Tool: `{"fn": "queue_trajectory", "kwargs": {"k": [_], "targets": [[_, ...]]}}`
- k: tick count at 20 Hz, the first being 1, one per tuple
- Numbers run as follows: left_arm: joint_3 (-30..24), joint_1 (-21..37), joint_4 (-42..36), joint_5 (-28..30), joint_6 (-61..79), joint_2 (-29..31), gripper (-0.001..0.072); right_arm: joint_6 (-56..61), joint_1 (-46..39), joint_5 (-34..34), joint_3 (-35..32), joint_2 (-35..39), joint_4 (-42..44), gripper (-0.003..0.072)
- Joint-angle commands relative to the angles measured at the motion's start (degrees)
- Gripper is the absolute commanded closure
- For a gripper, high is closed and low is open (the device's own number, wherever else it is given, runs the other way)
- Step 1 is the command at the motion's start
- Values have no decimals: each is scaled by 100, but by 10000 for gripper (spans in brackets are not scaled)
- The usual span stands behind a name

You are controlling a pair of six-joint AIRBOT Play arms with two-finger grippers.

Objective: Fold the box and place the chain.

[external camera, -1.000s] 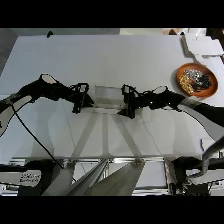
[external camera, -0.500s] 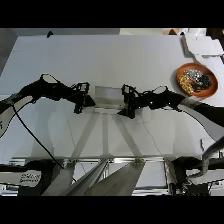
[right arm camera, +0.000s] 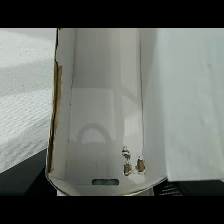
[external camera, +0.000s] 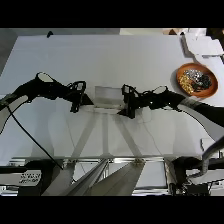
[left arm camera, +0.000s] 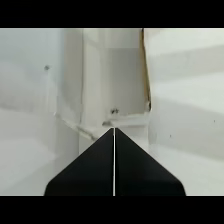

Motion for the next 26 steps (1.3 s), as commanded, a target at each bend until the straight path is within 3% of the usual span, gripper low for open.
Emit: {"fn": "queue_trajectory", "kwargs": {"k": [1,2,5,6,9,14,17,26], "targets": [[-2,254,496,-267,-278,225,692,2,-2,4,4,-2,0,170],[-2,271,531,-260,-278,216,638,2,-2,4,4,-2,0,170],[-4,195,442,289,-271,162,364,0,-2,4,4,-2,0,170],[-4,157,317,564,-271,138,338,2,-2,4,4,-2,0,170],[-4,24,7,935,-175,24,339,2,-2,4,4,-2,0,170],[-4,-199,20,586,-116,-225,398,0,-2,4,4,-2,0,170],[-4,-232,13,417,254,-280,503,2,-2,4,4,-2,0,170],[-4,-232,-20,363,693,-284,510,2,-2,4,4,-2,0,170]]}}
